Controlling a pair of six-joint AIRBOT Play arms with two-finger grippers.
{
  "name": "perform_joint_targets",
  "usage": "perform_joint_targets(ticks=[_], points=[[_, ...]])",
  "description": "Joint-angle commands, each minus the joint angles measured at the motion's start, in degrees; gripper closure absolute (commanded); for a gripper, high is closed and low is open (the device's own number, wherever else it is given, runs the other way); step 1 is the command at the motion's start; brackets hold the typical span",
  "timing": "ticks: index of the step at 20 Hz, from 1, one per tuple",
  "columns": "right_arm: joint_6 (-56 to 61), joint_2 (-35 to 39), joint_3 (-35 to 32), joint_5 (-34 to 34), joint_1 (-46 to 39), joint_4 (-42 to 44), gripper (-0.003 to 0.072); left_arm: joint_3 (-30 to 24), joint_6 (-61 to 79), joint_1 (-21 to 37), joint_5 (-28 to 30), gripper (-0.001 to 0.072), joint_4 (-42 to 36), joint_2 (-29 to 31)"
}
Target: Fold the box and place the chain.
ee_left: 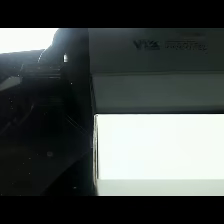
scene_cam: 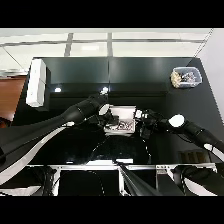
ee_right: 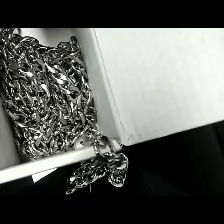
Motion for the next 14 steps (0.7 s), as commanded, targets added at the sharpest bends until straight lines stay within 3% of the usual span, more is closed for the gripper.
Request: perform_joint_targets(ticks=[1,2,6,7,11,14], points=[[0.2,-0.2,0.0,0.1,0.0,-0.2,0.0301,0.0,0.0,0.0,0.0,0.068,0.0,0.0],[0.2,-0.2,0.0,0.1,0.0,-0.2,0.0602,0.0,0.0,0.0,0.0,0.068,0.0,0.0],[1.6,0.1,0.0,0.0,0.0,-0.3,0.0633,0.0,0.0,0.0,0.0,0.068,0.0,0.0],[3.8,0.7,0.0,0.0,0.0,-0.5,0.0674,0.0,0.0,0.0,0.0,0.068,0.0,0.0],[27.2,7.6,0.0,1.2,0.0,-12.5,0.0674,0.0,0.0,0.0,0.0,0.068,0.0,0.0],[44.0,16.7,1.5,8.9,0.0,-24.1,0.0674,0.0,0.0,0.0,0.0,0.068,0.0,0.0]])
